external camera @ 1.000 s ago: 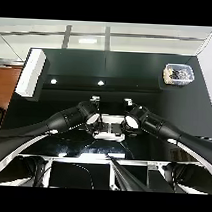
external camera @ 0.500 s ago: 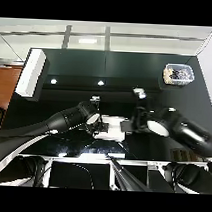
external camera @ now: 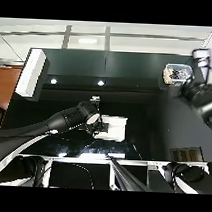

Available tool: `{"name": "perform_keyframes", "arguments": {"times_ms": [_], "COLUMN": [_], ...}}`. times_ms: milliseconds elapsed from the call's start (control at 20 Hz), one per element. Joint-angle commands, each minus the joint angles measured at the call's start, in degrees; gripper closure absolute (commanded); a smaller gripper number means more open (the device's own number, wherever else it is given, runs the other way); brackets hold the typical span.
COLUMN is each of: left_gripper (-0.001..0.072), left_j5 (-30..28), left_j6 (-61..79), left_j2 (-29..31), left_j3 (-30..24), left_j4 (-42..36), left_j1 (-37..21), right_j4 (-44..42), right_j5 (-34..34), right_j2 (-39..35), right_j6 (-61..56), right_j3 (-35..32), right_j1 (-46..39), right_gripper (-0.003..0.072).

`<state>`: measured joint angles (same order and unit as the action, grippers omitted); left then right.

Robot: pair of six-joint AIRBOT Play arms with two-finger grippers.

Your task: Fold the box and place the chain.

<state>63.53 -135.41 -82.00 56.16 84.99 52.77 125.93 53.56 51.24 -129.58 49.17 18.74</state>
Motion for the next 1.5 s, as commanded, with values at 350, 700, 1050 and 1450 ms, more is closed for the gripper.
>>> {"name": "perform_keyframes", "arguments": {"times_ms": [350, 700, 1050, 1450], "left_gripper": [0.0684, 0.0684, 0.0684, 0.0684], "left_j5": [0.0, 0.2, 0.2, 0.2], "left_j6": [0.0, 0.0, 0.0, 0.0], "left_j2": [0.0, 0.0, 0.0, 0.0], "left_j3": [0.0, 0.0, 0.0, 0.0], "left_j4": [0.0, 0.0, 0.0, 0.0], "left_j1": [0.0, 0.0, 0.0, 0.0], "right_j4": [-23.9, -36.4, -37.6, -37.8], "right_j5": [-13.4, 16.3, 12.1, 9.9], "right_j2": [37.3, 60.1, 61.9, 64.9], "right_j6": [8.9, 11.1, 12.2, 12.5], "right_j3": [30.0, 59.3, 59.4, 59.4], "right_j1": [-25.8, -30.5, -32.8, -32.8], "right_gripper": [-0.0034, -0.0034, 0.0058, 0.0286]}}
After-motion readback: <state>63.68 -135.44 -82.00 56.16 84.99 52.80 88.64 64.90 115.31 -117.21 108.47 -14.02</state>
